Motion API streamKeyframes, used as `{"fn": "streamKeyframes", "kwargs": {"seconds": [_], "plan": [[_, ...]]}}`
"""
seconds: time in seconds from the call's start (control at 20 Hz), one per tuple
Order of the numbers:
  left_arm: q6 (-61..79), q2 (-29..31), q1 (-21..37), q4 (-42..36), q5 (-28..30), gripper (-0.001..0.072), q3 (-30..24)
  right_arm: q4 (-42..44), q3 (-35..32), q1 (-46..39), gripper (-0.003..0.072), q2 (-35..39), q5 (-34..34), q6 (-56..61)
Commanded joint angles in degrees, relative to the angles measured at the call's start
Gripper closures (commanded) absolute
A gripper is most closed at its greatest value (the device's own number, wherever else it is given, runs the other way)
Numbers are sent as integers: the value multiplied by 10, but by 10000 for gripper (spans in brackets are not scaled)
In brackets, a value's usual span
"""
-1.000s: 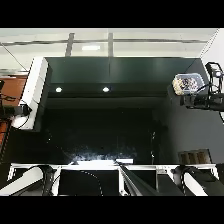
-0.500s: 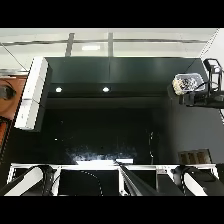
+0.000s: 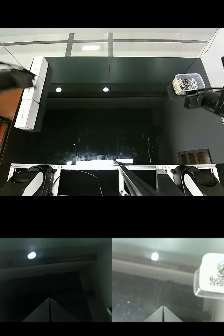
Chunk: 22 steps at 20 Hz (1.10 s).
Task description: Fold the box and place the chain.
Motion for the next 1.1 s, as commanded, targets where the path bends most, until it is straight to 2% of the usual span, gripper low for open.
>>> {"fn": "streamKeyframes", "kwargs": {"seconds": [0.0,0.1,0.25,1.05], "plan": [[-99,77,-167,119,122,684,-136,-6,-96,8,677,26,-120,-9],[-161,91,-193,150,152,683,-195,-13,-117,8,676,23,-116,-8],[-162,89,-192,151,133,681,-222,-12,-117,8,677,23,-86,-8],[-162,89,-192,151,135,681,-228,-12,-117,8,676,23,-86,-8]]}}
